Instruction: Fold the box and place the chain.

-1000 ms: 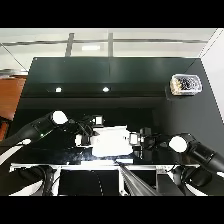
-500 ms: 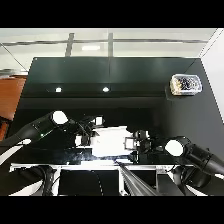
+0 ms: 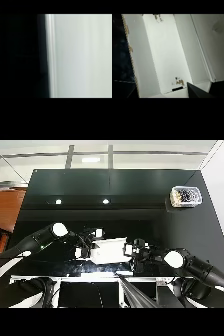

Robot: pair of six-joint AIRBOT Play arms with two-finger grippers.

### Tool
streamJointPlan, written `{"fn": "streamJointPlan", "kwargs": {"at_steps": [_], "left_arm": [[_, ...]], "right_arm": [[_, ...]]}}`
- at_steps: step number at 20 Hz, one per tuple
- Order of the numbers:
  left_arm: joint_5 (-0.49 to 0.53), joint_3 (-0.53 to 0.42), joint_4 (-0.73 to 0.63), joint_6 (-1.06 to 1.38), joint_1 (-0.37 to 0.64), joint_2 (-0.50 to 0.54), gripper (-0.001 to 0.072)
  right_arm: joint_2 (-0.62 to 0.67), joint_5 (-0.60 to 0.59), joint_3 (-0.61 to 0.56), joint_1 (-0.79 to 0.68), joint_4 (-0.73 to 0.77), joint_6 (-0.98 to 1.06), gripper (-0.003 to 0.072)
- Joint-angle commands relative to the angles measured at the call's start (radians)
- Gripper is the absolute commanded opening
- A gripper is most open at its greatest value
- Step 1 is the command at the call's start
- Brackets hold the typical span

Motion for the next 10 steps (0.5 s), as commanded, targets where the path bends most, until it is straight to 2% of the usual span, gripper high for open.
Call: {"fn": "streamJointPlan", "kwargs": {"at_steps": [1, 3, 10], "left_arm": [[0.001, 0.001, 0.0, 0.001, 0.0, 0.0, 0.0028], [0.001, 0.001, 0.0, 0.001, 0.0, 0.0, 0.0028], [0.001, 0.001, 0.0, 0.001, 0.0, 0.0, 0.0028]], "right_arm": [[0.0, -0.038, 0.014, 0.0, -0.019, 0.008, 0.0697], [0.0, -0.087, 0.018, -0.005, -0.055, 0.019, 0.0696], [0.0, -0.089, 0.024, -0.057, -0.055, 0.002, 0.0696]]}}
